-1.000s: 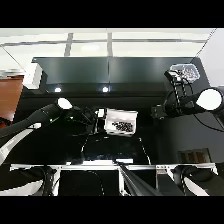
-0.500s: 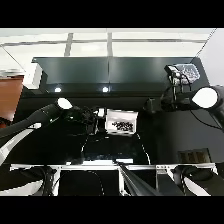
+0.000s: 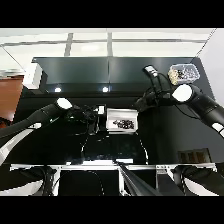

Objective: Fold the box and place the chain.

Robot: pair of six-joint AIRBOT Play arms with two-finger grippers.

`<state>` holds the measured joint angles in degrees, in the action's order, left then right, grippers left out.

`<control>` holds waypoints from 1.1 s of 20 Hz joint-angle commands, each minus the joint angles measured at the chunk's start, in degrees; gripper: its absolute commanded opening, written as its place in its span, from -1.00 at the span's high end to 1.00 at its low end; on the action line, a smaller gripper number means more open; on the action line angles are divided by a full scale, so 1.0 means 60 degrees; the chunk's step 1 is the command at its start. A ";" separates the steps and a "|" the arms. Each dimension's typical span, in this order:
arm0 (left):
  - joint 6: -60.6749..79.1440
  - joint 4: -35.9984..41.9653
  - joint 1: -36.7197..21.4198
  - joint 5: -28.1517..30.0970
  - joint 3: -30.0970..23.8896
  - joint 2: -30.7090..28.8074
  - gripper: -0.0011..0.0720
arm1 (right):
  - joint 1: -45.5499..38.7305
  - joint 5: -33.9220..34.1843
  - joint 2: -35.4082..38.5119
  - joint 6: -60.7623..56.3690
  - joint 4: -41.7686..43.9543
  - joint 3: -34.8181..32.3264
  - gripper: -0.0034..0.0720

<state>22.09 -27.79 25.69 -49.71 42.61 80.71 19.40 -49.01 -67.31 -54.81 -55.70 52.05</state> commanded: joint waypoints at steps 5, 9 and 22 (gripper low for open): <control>-0.0011 -0.0047 0.0007 0.0000 0.0004 0.0007 0.24 | 0.0517 -0.2801 0.0029 0.2947 -0.0229 0.0586 -1.00; -0.0011 -0.0047 0.0007 0.0000 0.0004 0.0007 0.22 | 0.0856 -0.2302 -0.0066 0.4892 0.0168 -0.0215 -0.98; -0.0011 -0.0047 0.0007 0.0000 0.0004 0.0007 0.22 | 0.0863 -0.1716 -0.0157 0.6175 0.0714 -0.0372 0.28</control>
<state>21.85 -28.03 25.69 -49.60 42.61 80.73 24.56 -58.89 -68.20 -18.39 -52.05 49.87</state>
